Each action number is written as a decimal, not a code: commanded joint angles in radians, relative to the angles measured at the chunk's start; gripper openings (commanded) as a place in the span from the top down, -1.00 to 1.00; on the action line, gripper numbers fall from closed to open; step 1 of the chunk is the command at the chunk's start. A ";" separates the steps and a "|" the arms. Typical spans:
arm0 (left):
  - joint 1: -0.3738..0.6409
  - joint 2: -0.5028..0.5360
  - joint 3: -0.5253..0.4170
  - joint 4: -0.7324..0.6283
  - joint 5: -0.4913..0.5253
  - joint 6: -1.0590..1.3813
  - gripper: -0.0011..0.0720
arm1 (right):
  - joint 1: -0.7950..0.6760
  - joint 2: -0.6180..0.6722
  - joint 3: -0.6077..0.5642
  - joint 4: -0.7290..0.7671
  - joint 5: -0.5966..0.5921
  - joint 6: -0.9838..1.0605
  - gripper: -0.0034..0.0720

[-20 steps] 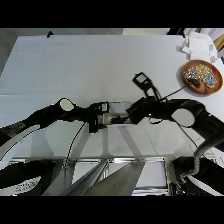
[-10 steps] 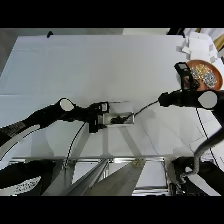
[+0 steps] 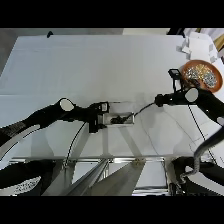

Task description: Fold the box and place the chain.

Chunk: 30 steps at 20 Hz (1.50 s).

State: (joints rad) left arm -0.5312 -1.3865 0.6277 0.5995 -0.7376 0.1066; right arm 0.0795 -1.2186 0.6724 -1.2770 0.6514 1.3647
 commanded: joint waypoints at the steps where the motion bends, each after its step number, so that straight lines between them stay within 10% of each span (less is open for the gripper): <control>1: 0.000 0.000 0.000 0.000 0.000 0.000 0.95 | -0.002 -0.060 0.000 0.037 -0.055 0.000 -0.31; 10: 0.000 0.000 0.000 0.000 0.000 0.000 0.95 | -0.002 -0.095 0.000 0.047 -0.090 0.000 -0.07; 19: 0.000 0.000 0.000 0.000 0.000 0.000 0.95 | 0.083 -0.122 0.000 0.016 -0.080 -0.005 0.86; 30: 0.000 0.000 0.000 0.000 -0.003 0.000 0.95 | 0.082 0.076 0.000 0.016 0.001 -0.013 0.87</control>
State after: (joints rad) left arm -0.5312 -1.3865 0.6277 0.5991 -0.7376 0.1070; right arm 0.1616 -1.2339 0.6720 -1.2465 0.6258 1.3548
